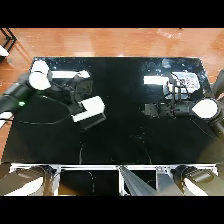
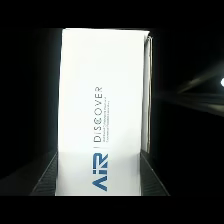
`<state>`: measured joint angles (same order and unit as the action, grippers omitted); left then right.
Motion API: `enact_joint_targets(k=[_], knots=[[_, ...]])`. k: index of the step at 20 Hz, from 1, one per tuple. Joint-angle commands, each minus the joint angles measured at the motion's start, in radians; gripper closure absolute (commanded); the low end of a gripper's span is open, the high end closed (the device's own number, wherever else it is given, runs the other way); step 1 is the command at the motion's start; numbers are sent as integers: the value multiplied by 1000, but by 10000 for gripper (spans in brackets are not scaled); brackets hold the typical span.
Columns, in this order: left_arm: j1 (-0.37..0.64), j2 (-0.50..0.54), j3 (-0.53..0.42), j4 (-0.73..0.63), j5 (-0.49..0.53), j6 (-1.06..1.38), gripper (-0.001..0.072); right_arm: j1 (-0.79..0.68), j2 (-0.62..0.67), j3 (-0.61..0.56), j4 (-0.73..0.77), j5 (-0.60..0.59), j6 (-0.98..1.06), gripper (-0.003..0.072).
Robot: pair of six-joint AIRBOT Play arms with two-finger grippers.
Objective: Fold the box and place the chain.
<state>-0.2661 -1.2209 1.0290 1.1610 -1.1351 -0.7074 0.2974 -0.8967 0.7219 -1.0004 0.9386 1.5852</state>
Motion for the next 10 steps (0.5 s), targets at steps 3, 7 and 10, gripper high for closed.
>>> enact_joint_targets(k=[3,7,10], knots=[[383,65,-1,64,-115,-165,393,0,0,0,0,0,-23,665],[656,60,-1,36,14,-179,306,1,0,0,-3,-2,-27,665],[801,12,8,-56,147,-214,306,1,0,0,-3,-11,-34,665]])
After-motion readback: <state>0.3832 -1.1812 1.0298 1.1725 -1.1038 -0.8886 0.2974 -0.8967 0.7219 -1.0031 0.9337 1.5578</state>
